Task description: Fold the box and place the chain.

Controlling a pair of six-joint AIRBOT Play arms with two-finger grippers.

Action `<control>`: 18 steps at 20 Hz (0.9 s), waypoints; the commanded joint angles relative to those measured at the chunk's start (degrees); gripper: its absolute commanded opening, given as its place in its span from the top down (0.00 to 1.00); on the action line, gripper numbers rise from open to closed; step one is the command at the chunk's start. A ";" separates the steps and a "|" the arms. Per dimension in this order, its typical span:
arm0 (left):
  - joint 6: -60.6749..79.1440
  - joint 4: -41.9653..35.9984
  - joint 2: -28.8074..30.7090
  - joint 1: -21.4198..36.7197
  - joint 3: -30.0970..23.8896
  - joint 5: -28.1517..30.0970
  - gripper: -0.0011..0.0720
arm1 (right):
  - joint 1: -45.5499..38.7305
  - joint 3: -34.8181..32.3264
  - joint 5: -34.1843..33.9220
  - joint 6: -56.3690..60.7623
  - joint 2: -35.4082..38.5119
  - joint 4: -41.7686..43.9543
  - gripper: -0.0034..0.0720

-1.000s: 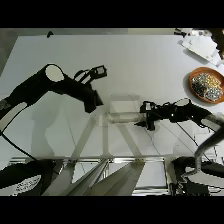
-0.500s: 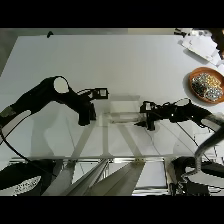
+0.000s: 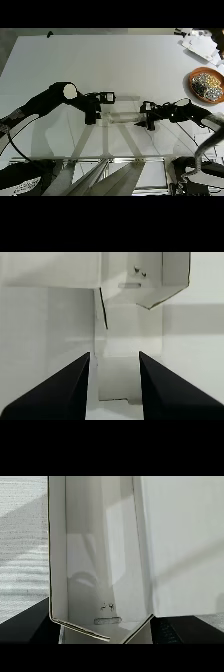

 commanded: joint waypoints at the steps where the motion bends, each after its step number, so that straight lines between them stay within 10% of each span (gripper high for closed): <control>1: 0.24 1.95 -3.23 -0.20 -0.04 -1.09 0.51 | -0.02 0.07 0.00 0.02 0.04 0.00 0.56; 18: 5.05 -3.93 -4.15 -0.20 -0.04 5.66 0.61 | -0.02 0.07 0.00 0.02 0.04 0.00 0.56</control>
